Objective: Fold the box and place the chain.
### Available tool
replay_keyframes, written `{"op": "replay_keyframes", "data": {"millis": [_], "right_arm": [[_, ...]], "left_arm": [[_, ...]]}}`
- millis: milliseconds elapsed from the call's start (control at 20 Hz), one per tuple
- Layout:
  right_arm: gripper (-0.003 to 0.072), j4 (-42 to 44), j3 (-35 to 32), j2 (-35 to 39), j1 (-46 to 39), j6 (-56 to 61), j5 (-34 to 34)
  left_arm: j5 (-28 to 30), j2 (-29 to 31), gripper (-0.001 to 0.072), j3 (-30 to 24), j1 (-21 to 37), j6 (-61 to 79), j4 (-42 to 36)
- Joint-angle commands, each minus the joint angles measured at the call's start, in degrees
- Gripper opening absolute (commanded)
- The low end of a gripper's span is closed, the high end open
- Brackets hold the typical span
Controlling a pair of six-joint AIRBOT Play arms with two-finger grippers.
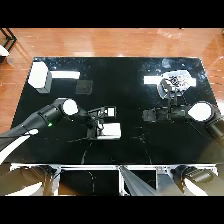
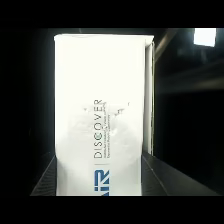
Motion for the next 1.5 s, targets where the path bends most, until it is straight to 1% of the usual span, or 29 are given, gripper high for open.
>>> {"op": "replay_keyframes", "data": {"millis": [0, 100, 200, 300, 400, 500, 650, 750, 850, 900, 1050, 1150, 1250, 1300, 1450], "right_arm": [[0.0022, 0.02, -0.02, 0.04, 0.00, 0.02, -0.02], [0.0023, 0.02, -0.02, 0.02, 0.00, 0.00, -0.02], [0.0022, 0.00, -0.02, 0.04, 0.00, 0.00, -0.04], [0.0022, -0.02, -0.02, 0.04, 0.00, -0.02, -0.04], [0.0022, -0.46, -0.02, 0.02, 0.00, 0.00, -0.11], [0.0022, -0.68, -0.02, 0.04, 0.00, 0.00, -0.44], [0.0022, -0.66, -0.02, 0.04, 0.00, -0.02, -1.49], [0.0023, -0.66, -0.02, 0.02, 0.00, -0.02, -2.01], [0.0023, -0.66, -0.02, 0.04, 0.00, -0.02, -2.60], [0.0022, -0.66, -0.02, 0.04, 0.00, -0.02, -2.60], [0.0022, -0.87, -0.02, 0.04, 0.00, -0.02, -2.60], [0.0022, -1.01, -0.02, 0.04, 0.00, -0.02, -2.60], [0.0022, -1.01, -0.02, 0.04, 0.00, -0.02, -2.64], [0.0022, -1.01, -0.02, 0.04, 0.00, -0.02, -2.86], [0.0023, -0.98, -0.02, 0.02, 0.00, 0.00, -4.09]], "left_arm": [[-2.86, 2.67, 0.0096, 2.36, 2.08, -10.47, 6.58], [-5.55, 5.99, 0.0096, 3.54, 6.69, -12.68, 6.91], [-7.32, 9.09, 0.0098, 3.91, 13.33, -16.90, 6.93], [-9.60, 11.54, 0.0098, 3.98, 22.86, -21.59, 6.95], [-10.40, 12.57, 0.0098, 3.98, 33.31, -26.05, 7.02], [-8.17, 12.44, 0.0099, 3.98, 43.54, -29.62, 7.21], [-1.97, 12.13, 0.0100, 3.98, 56.41, -32.46, 8.04], [2.54, 11.04, 0.0108, 3.98, 62.58, -35.17, 7.98], [6.40, 8.02, 0.0109, 4.74, 65.46, -36.76, 7.89], [6.69, 5.55, 0.0108, 5.92, 65.61, -36.89, 7.98], [4.46, -2.80, 0.0109, 11.54, 65.64, -36.87, 8.04], [4.26, -7.34, 0.0109, 15.96, 65.59, -36.87, 7.87], [2.93, -11.26, 0.0122, 19.91, 64.85, -36.81, 7.96], [1.88, -12.87, 0.0168, 21.40, 64.37, -36.81, 8.66], [-0.70, -16.52, 0.0168, 23.96, 62.88, -36.83, 11.41]]}}
